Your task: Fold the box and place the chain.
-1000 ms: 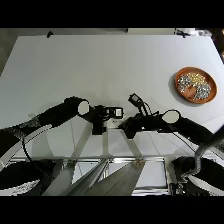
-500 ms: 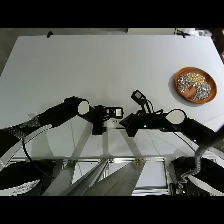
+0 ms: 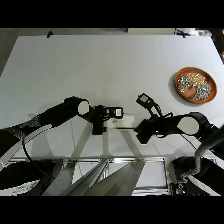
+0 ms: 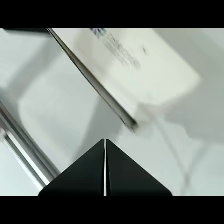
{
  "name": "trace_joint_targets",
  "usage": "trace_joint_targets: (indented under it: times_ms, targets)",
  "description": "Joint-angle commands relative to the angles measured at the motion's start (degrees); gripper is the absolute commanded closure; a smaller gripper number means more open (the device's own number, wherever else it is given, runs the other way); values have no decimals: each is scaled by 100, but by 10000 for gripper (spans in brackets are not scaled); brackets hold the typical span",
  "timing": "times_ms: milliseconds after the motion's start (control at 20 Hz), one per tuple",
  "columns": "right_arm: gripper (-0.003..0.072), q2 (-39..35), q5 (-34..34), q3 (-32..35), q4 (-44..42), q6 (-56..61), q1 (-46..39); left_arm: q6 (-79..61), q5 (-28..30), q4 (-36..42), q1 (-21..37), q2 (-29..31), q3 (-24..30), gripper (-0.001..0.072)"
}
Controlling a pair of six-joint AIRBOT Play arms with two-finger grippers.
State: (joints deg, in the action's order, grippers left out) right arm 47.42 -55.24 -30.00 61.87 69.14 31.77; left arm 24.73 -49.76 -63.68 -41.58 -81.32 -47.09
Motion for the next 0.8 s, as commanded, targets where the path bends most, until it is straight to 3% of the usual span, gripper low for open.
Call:
trace_joint_targets:
  times_ms: [0, 100, 250, 300, 350, 550, 750]
  targets:
    - [668, -74, -1659, -151, 2105, 1606, 0, -2, 2, 0, 4, 4, 2, 499]
    - [667, -74, -2286, -151, 2553, 1805, 0, -35, 61, 0, 4, 4, 2, 500]
    - [667, -74, -2302, -151, 2494, 1818, 0, -26, 214, -2, 4, 4, 2, 505]
    - [667, -74, -2173, -151, 2452, 1921, 0, -26, 144, -2, 4, 9, 2, 542]
    - [667, -74, -2022, -151, 2422, 2044, 0, -22, 31, 4, 4, 28, 2, 703]
    - [667, -74, -1556, -151, 2295, 2092, 2, 962, -149, -94, 125, 385, 2, 706]
    - [667, -74, -1237, -151, 2293, 2094, 2, 2098, -297, -96, 815, 1200, 2, 706]
